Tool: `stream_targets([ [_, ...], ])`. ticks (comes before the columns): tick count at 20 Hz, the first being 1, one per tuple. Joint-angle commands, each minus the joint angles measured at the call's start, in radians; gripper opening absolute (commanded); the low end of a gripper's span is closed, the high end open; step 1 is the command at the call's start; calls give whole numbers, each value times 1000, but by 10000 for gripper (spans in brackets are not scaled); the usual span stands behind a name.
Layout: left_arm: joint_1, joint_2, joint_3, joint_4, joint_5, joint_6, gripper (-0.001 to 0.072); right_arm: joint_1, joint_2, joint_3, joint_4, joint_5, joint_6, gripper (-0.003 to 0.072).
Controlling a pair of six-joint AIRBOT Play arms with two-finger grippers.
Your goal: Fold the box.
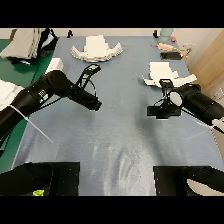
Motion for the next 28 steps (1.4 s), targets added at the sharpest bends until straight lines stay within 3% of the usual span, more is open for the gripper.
stream_targets([
  [1, 0, 0, 0, 0, 0, 0, 14, 0, 0, 1, 0, 0, 0, 2],
  [8, 1, 0, 0, 0, 0, 0, 14, 0, 0, 1, 13, -9, 0, 3],
  [11, 0, 0, 0, 0, 0, 0, 14, 0, 0, 7, 54, -64, 0, 3],
  [12, 1, 0, 0, 0, 0, 0, 14, -11, -2, 34, 28, -63, 0, 38],
  [14, 1, 0, 0, 0, 8, 5, 14, -97, -12, 146, -66, -10, 0, 411],
  [16, 1, 0, 0, 0, 69, 11, 14, -270, -45, 280, -119, 16, -56, 420],
  [18, 0, 0, 0, -11, 128, 11, 14, -499, -128, 426, -27, 20, -204, 420],
  [22, 1, 0, 0, -19, 167, 11, 14, -883, -386, 671, 410, -44, -557, 419],
  [25, 1, 0, 0, -19, 205, 11, 14, -1031, -579, 791, 676, -126, -660, 406],
  [28, 1, 0, 0, -24, 228, 10, 14, -1061, -732, 884, 851, -143, -786, 405],
])
